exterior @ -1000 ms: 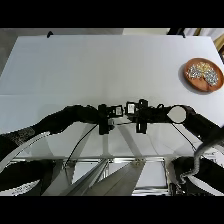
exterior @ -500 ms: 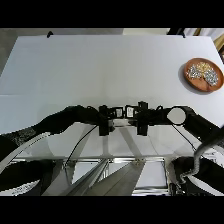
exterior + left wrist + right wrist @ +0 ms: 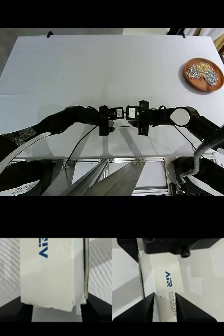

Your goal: Fold the box and place the chain.

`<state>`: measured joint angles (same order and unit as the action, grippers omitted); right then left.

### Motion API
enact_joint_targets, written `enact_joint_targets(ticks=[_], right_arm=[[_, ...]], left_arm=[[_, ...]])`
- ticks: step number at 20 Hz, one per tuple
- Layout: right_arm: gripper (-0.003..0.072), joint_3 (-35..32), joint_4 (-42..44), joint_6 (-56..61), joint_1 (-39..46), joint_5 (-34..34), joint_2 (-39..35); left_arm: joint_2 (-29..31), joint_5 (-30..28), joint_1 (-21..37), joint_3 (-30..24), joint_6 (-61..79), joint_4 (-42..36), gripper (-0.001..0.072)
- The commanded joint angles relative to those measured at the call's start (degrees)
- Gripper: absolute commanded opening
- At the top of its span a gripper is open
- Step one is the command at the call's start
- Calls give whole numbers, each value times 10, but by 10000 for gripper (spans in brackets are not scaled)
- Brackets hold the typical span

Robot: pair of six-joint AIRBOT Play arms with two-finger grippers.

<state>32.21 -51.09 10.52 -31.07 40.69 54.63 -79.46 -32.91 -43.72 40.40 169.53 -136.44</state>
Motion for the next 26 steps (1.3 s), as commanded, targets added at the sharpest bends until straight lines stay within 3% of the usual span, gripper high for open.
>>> enact_joint_targets(ticks=[1, 7, 8, 10, 17, 26], right_arm=[[297, 0, 1, -1, 0, 5, -11], [290, 0, 4, -1, 0, 29, -12], [261, 0, 16, 0, 0, 28, -12], [9, 0, 54, 0, 0, 28, -12], [14, -1, 96, 50, 65, 36, -4], [13, -11, 93, 55, 68, 89, 35]], left_arm=[[0, 2, 1, 0, 0, 0, 211], [0, 2, 1, 0, 0, 0, 211], [0, 2, 1, 0, 0, 0, 211], [0, 2, 1, 0, 0, 0, 211], [0, 2, 1, 0, 0, 0, 211], [0, 2, 1, 0, 0, 0, 211]])
